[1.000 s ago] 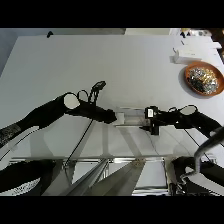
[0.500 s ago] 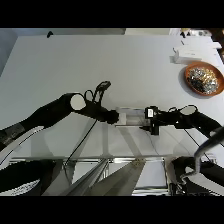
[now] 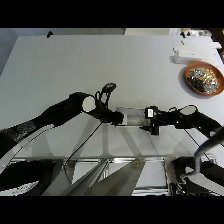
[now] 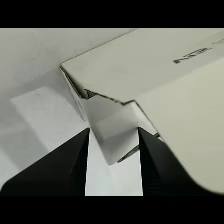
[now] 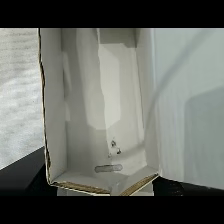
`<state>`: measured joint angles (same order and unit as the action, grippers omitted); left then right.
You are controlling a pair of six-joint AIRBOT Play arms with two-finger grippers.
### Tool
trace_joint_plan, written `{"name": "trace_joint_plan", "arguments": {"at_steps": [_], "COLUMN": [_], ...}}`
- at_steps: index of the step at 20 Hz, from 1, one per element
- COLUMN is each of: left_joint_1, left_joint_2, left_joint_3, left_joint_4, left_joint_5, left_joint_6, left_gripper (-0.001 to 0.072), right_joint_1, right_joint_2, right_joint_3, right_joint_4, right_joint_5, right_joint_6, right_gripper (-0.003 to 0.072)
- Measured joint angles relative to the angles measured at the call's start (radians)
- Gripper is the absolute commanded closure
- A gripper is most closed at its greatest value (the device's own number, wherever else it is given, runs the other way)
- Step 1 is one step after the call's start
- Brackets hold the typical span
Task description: Fold the box and place the chain.
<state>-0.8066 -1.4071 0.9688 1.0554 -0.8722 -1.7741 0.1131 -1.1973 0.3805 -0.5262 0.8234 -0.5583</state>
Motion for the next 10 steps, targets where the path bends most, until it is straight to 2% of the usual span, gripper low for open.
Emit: {"name": "trace_joint_plan", "arguments": {"at_steps": [6,10], "left_joint_1": [-0.033,-0.055], "left_joint_2": [-0.059,-0.119], "left_joint_3": [0.090,0.176], "left_joint_4": [0.091,0.153], "left_joint_5": [-0.050,-0.125], "left_joint_6": [-0.096,-0.193], "left_gripper": [0.0368,0.0368], "right_joint_1": [0.000,0.000], "right_joint_2": [0.000,0.000], "right_joint_3": [0.000,0.000], "right_joint_4": [0.001,0.000], "right_joint_5": [0.000,0.000], "right_joint_6": [0.001,0.001], "right_gripper": [0.0182,0.0182]}}
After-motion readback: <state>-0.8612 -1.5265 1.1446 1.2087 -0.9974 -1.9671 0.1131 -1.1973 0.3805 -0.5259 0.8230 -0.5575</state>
